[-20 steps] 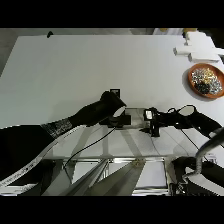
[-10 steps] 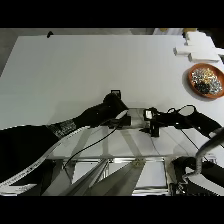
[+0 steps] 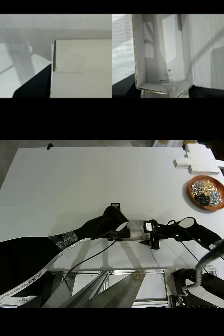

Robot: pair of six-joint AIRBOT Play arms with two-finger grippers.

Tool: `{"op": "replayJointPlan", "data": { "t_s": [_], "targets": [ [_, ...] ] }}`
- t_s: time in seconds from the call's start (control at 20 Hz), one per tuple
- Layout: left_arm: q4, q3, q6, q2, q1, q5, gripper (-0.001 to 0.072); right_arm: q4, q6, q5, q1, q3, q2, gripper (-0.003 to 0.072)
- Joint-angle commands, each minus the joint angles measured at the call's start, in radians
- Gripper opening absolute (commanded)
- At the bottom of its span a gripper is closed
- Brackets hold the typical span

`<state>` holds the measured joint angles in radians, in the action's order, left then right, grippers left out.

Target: Fold the box and place the chain.

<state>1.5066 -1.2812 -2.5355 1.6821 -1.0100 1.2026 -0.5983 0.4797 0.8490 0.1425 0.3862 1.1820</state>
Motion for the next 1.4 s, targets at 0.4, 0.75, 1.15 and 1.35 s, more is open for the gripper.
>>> {"op": "replayJointPlan", "data": {
  "t_s": [0.4,0.75,1.15,1.35],
  "targets": [
    [-0.006,0.000,0.007,0.024,0.000,-0.028,0.0005,0.000,0.000,0.000,0.000,0.000,-0.001,0.0337],
    [-0.084,-0.001,0.115,-0.011,0.025,-0.020,0.0216,0.000,0.000,0.000,0.000,0.000,-0.001,0.0337],
    [-0.188,-0.001,0.417,-0.181,0.171,0.058,0.0214,0.000,0.000,0.000,0.000,0.000,-0.001,0.0337],
    [-0.180,0.002,0.637,-0.286,0.266,0.134,0.0214,0.000,0.000,0.000,0.000,0.000,-0.001,0.0337]
  ]
}}
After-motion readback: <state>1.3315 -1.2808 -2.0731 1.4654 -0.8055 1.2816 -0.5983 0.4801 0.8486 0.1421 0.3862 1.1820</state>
